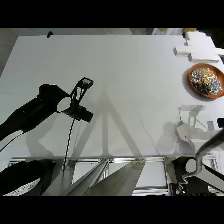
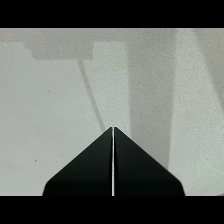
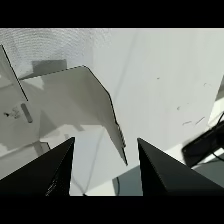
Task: Fold the box and place the chain.
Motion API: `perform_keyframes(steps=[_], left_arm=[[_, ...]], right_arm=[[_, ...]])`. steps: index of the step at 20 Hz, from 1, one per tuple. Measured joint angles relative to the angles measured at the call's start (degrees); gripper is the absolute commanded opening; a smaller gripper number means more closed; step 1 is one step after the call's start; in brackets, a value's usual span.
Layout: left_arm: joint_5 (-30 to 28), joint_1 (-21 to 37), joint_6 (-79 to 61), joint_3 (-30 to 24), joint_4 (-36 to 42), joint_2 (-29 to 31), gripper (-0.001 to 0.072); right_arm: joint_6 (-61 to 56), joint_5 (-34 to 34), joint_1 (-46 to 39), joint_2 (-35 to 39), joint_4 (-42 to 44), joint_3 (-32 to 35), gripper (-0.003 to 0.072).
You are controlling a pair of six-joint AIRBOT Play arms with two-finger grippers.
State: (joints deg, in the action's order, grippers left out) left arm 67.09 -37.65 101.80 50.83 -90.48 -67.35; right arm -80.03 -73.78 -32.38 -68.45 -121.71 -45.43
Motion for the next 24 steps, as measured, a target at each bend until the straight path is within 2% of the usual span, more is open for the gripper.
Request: perform_keyframes(steps=[2, 3, 4, 5, 7, 10, 15, 20, 24], left_arm=[[0.0, 0.0, 0.0, 0.0, 0.0, 0.0, 0.0009], [0.0, 0.0, 0.0, 0.0, 0.0, 0.0, 0.0009], [0.0, 0.0, 0.0, 0.0, 0.0, 0.0, 0.0009], [0.0, 0.0, 0.0, 0.0, 0.0, 0.0, 0.0009], [0.0, 0.0, 0.0, 0.0, 0.0, 0.0, 0.0009], [0.0, 0.0, 0.0, 0.0, 0.0, 0.0, 0.0009], [0.0, 0.0, 0.0, 0.0, 0.0, 0.0, 0.0009], [0.0, 0.0, 0.0, 0.0, 0.0, 0.0, 0.0009], [-0.6, 0.0, 0.0, 0.0, 0.0, 0.0, 0.0009]], right_arm=[[0.1, 1.1, -0.5, -2.0, 0.0, 0.0, 0.0303], [-0.3, 1.4, -0.6, -3.0, -0.2, 0.0, 0.0221], [-0.8, 1.7, -0.7, -3.9, -0.2, 0.0, 0.0073], [-1.2, 1.9, -0.7, -4.4, -0.3, 0.0, 0.0018], [-1.6, 1.4, 0.2, -4.6, -0.4, 0.0, 0.0018], [-2.0, 0.4, 4.7, -0.8, 1.7, 0.0, 0.0017], [-1.6, 0.8, 15.1, 11.0, 17.8, 1.9, 0.0017], [-1.4, 7.7, 26.2, 26.3, 37.1, 12.1, 0.0017], [-5.5, 14.2, 35.9, 34.7, 43.8, 19.2, 0.0018]])
